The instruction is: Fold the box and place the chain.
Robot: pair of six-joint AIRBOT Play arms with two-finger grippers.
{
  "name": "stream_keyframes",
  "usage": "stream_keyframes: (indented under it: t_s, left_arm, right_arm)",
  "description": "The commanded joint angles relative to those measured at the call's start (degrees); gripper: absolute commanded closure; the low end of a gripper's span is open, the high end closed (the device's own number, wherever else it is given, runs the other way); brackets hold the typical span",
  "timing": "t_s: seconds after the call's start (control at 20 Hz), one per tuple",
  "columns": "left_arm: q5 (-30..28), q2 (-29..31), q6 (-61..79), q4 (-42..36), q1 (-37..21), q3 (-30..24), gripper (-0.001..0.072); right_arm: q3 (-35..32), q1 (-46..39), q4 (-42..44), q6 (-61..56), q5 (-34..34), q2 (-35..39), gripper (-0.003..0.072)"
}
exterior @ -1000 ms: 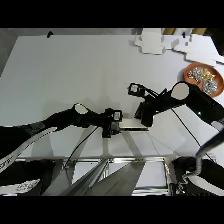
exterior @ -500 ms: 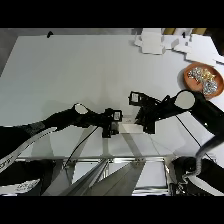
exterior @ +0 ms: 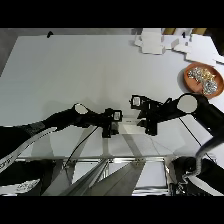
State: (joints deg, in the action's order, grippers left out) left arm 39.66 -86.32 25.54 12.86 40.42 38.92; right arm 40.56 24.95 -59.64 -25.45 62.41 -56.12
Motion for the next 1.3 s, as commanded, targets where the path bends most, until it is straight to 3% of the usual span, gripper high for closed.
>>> stream_keyframes:
  t_s: [0.0, 0.6, 0.9, 1.25]
  left_arm:
    - [0.0, 0.0, 0.0, 0.0, 0.0, 0.0, 0.0438]
    - [0.0, 0.0, 0.0, 0.0, 0.0, 0.0, 0.0438]
    - [0.0, 0.0, 0.0, 0.0, 0.0, 0.0, 0.0438]
    - [0.0, 0.0, 0.0, 0.0, 0.0, 0.0, 0.0438]
  right_arm:
    - [-0.8, 0.0, -0.3, 0.1, 1.4, 1.9, 0.0388]
    - [-3.5, 0.0, -0.6, 0.1, -3.8, 2.8, 0.0395]
    - [-3.6, 0.0, -0.8, 0.1, -5.1, 2.8, 0.0511]
    - [-5.4, 0.0, -0.7, 0.1, -7.0, 2.6, 0.0509]
